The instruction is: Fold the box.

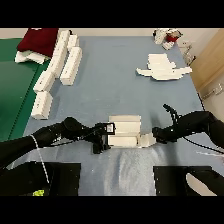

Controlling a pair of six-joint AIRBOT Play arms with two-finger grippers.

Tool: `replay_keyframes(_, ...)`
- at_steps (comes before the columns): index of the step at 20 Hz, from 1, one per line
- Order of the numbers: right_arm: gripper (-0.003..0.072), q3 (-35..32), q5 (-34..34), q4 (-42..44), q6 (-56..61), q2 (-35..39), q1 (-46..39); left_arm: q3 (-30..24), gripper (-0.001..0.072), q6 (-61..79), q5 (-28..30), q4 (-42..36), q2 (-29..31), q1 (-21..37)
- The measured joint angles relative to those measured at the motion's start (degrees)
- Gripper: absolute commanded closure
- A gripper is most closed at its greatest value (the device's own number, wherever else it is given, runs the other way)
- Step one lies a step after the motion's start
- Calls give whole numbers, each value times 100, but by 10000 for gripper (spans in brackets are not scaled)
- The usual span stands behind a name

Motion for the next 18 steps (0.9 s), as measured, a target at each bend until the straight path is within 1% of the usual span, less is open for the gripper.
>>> replay_keyframes(3,497,136,-11,87,-4,149,44,0,232,0,0,-2,0,0)
replay_keyframes(4,371,157,-24,116,-2,186,59,0,233,2,0,0,0,0)
replay_keyframes(5,312,175,-50,157,-2,223,68,0,233,2,0,0,0,0)
replay_keyframes(10,312,251,-55,332,-4,302,271,0,232,2,-2,0,0,0)
replay_keyframes(14,312,310,227,354,184,295,846,0,232,2,0,0,0,0)
replay_keyframes(18,315,466,546,0,776,111,1471,0,232,2,0,0,0,0)
